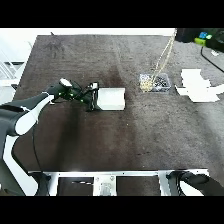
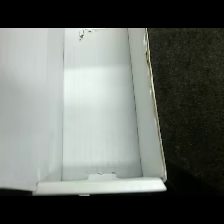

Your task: Fold the box and place the chain.

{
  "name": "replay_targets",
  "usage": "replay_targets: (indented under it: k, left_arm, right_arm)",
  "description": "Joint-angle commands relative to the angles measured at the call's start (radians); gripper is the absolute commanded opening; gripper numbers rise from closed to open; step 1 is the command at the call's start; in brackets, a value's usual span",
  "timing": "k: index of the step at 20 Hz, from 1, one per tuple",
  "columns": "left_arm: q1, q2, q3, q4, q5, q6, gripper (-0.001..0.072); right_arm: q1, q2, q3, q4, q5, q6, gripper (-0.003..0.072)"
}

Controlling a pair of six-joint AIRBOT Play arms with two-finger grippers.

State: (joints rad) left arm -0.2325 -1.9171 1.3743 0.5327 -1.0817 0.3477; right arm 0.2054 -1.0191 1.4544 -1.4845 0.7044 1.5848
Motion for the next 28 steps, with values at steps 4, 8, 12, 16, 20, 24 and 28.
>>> replay_targets:
  k: [4, 8, 12, 16, 20, 24, 28]
  left_arm:
    - [0.0, 0.0, 0.0, 0.0, 0.0, 0.0, 0.0616]
    - [0.001, 0.0, 0.0, 0.0, 0.0, 0.0, 0.0616]
    - [0.0, 0.0, 0.0, 0.0, 0.0, 0.0, 0.0616]
    - [0.0, 0.0, 0.0, 0.0, 0.0, 0.0, 0.0616]
    - [0.0, 0.0, 0.0, 0.0, 0.0, 0.0, 0.0616]
    - [0.0, 0.0, 0.0, 0.0, 0.0, 0.0, 0.0616]
    - [0.0, 0.0, 0.0, 0.0, 0.0, 0.0, 0.0617]
  right_arm:
    - [0.131, 0.082, -0.001, 0.0, 0.0, -0.027, 0.0012]
    - [0.225, 0.078, -0.003, 0.0, 0.022, -0.026, 0.0012]
    - [0.29, 0.052, -0.016, 0.012, 0.001, -0.015, 0.0012]
    - [0.323, -0.007, -0.05, 0.019, -0.008, -0.015, 0.0012]
    - [0.323, -0.021, -0.078, 0.019, -0.009, 0.007, 0.0012]
    - [0.323, -0.028, -0.082, 0.019, -0.008, 0.008, 0.0012]
    - [0.323, -0.037, -0.105, 0.049, -0.005, 0.008, 0.0012]
